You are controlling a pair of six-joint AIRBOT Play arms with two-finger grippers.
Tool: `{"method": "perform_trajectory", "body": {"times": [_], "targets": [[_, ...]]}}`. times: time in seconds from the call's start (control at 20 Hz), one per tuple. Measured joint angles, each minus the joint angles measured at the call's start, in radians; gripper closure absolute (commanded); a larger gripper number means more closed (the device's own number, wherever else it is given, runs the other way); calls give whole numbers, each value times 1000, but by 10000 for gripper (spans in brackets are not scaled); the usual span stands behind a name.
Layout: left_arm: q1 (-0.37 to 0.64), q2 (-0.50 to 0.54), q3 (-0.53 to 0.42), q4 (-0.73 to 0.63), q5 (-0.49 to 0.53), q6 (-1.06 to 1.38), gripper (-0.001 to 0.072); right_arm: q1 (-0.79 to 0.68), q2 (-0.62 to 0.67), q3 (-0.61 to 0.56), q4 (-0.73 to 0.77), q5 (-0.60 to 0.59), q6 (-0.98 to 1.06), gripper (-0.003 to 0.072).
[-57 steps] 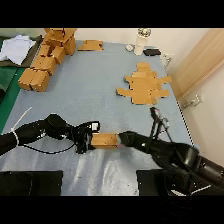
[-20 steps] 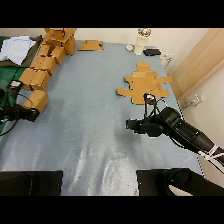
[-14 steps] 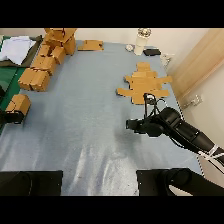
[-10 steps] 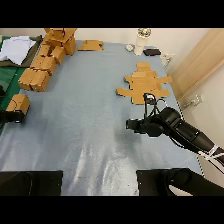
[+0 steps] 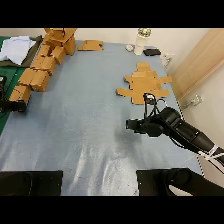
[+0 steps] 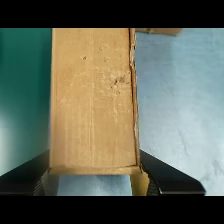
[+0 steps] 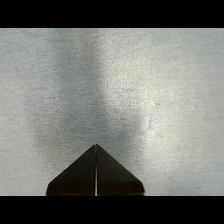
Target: Fold the box.
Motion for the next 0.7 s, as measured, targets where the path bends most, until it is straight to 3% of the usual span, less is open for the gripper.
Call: {"method": "perform_trajectory", "body": {"times": [0.35,0.4,0.45,0.7], "targets": [[-5,-89,43,0,6,-18,261,0,0,0,0,0,0,681],[-5,-95,44,0,5,-18,201,0,0,0,0,0,0,681],[-5,-103,45,0,3,-19,19,0,0,0,0,0,0,681],[2,-122,48,2,-45,-19,18,0,0,0,0,0,0,682]]}}
